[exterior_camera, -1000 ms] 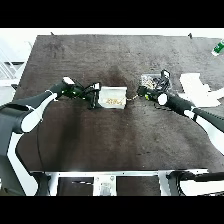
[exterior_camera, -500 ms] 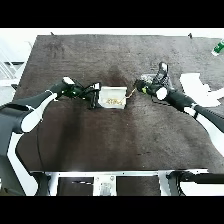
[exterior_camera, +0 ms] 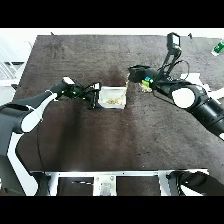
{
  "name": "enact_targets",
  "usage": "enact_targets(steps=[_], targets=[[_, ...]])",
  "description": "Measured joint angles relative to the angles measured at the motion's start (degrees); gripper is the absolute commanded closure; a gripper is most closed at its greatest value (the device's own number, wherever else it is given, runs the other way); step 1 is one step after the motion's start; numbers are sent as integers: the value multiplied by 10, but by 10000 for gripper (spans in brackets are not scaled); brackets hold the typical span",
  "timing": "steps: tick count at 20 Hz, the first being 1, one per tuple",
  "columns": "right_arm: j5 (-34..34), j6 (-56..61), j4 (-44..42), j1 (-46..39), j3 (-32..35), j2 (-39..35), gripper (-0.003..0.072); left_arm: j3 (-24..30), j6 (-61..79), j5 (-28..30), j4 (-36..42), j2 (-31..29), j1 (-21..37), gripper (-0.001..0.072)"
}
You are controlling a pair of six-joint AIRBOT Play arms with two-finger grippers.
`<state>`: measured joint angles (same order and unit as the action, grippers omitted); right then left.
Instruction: Fold the box and place the chain.
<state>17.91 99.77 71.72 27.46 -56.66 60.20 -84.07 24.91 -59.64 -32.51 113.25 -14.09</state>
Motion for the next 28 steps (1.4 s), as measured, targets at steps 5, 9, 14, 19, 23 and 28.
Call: enact_targets(steps=[5,9,14,19,23,28], targets=[[-6,17,0,66,1,17,678,0,0,0,0,0,0,310],[-11,30,0,83,12,36,679,0,0,0,0,0,0,310],[-12,40,11,86,29,42,679,0,0,0,0,0,0,311],[3,53,56,51,35,42,679,0,0,0,0,0,0,310],[22,63,79,25,36,41,679,0,0,0,0,0,0,310],[19,82,84,64,37,50,679,0,0,0,0,0,0,311]])
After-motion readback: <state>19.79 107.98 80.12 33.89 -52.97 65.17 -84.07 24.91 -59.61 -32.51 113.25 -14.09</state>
